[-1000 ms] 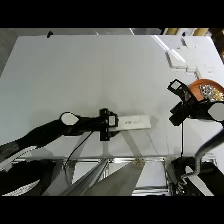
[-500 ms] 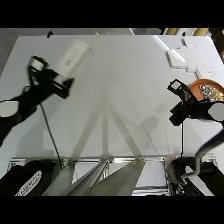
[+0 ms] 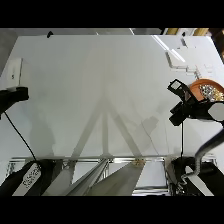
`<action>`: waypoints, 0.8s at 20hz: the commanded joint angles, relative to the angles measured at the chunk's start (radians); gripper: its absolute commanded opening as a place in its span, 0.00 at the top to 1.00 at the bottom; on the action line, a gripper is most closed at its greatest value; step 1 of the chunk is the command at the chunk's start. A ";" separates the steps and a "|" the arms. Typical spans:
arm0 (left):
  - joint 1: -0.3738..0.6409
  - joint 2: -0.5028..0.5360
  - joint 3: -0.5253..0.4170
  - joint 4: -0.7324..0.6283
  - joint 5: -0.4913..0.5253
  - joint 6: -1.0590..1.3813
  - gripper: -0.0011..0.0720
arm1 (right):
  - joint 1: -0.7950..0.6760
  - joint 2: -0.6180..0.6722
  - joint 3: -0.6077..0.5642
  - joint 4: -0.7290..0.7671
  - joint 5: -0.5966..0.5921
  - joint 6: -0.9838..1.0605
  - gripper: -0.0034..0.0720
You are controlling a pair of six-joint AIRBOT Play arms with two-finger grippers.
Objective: Fold the box and place the chain.
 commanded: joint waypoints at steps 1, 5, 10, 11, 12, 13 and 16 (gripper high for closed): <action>0.134 -0.056 -0.003 0.189 -0.134 -0.209 0.44 | 0.000 0.001 0.000 0.000 0.000 0.000 0.93; 0.138 -0.085 -0.003 0.364 -0.232 -0.399 0.27 | 0.000 0.001 0.000 0.000 0.000 0.000 0.93; 0.138 -0.087 -0.003 0.450 -0.355 -0.526 0.03 | 0.000 0.001 0.000 0.000 0.000 0.000 0.93; 0.138 -0.085 -0.002 0.475 -0.380 -0.547 0.03 | 0.000 0.001 0.000 0.000 0.000 0.000 0.93; 0.137 -0.077 -0.002 0.500 -0.403 -0.570 0.03 | 0.000 0.001 0.000 0.000 0.000 0.000 0.93; 0.137 -0.058 -0.002 0.511 -0.419 -0.586 0.03 | 0.000 0.001 0.000 0.000 0.000 0.000 0.93; 0.124 0.068 -0.002 0.508 -0.430 -0.587 0.03 | 0.000 0.001 0.000 0.000 0.000 0.000 0.93</action>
